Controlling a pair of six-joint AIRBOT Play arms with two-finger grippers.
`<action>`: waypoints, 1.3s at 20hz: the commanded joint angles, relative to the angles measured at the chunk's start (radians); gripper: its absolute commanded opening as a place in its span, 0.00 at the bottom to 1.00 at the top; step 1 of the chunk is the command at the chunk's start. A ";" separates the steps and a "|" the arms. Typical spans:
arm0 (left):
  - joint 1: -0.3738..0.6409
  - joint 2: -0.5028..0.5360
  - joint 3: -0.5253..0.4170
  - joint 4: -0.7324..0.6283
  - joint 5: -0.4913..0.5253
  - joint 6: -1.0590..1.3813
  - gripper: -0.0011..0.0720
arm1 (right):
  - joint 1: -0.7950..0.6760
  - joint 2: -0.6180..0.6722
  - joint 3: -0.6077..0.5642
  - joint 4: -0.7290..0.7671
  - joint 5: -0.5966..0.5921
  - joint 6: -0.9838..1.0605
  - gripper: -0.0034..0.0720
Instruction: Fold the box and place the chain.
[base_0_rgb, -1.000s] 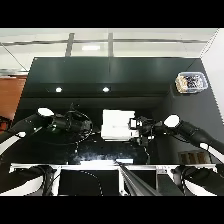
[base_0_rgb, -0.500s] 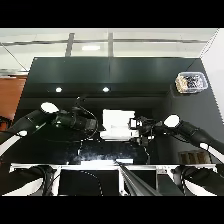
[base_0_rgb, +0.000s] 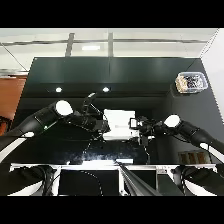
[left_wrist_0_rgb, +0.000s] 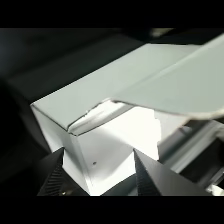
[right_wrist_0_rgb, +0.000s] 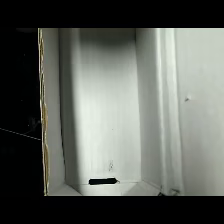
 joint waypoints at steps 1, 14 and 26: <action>-0.077 0.001 0.037 0.249 0.037 -0.245 0.67 | 0.000 -0.001 0.000 0.000 0.000 0.000 0.13; -0.278 -0.124 0.178 0.669 -0.080 -0.731 0.67 | 0.000 -0.001 0.000 0.000 0.000 0.000 0.13; -0.341 -0.192 0.243 0.739 -0.140 -0.957 0.41 | 0.000 -0.001 0.000 0.000 0.000 0.000 0.13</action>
